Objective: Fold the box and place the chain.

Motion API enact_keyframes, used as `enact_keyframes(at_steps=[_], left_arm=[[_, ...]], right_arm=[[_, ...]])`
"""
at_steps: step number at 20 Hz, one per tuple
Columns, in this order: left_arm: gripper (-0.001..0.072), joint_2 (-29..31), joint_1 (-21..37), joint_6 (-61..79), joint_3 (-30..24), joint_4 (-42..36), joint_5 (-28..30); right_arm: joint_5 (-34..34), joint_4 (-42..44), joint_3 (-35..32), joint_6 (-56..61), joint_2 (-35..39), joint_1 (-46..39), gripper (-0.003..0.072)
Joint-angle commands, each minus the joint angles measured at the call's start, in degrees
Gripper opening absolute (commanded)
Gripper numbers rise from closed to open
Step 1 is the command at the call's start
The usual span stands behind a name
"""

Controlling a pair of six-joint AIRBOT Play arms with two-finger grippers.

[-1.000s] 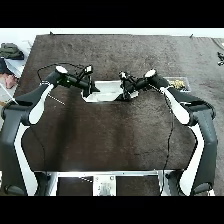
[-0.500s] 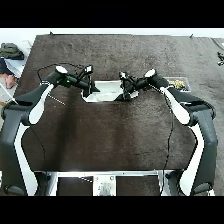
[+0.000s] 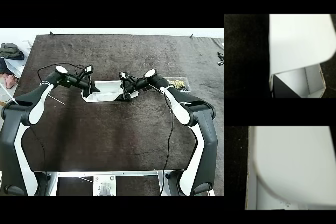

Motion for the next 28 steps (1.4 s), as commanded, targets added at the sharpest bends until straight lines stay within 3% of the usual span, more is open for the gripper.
enact_keyframes(at_steps=[1, 20, 21, 22, 28], left_arm=[[0.0013, 0.0, 0.0, 0.0, 0.0, 0.0, 0.0], [0.0017, 0.0, -0.1, 0.0, 0.0, -0.2, -0.2], [0.0255, 0.0, -0.1, 0.0, 0.0, -0.2, -0.3], [0.0375, 0.0, -0.1, 0.0, 0.0, -0.2, -0.6], [0.0358, 3.6, 2.4, -0.6, 0.0, -0.2, -2.3]], right_arm=[[0.0, 0.0, 0.0, 0.0, 0.0, 0.0, 0.0321], [0.0, 0.0, 0.0, 0.0, 0.0, 0.0, 0.0320], [0.0, 0.0, 0.0, 0.0, 0.0, 0.0, 0.0321], [0.0, 0.0, 0.0, 0.0, 0.0, 0.0, 0.0320], [0.0, 0.0, 0.0, 0.0, 0.0, 0.0, 0.0321]])
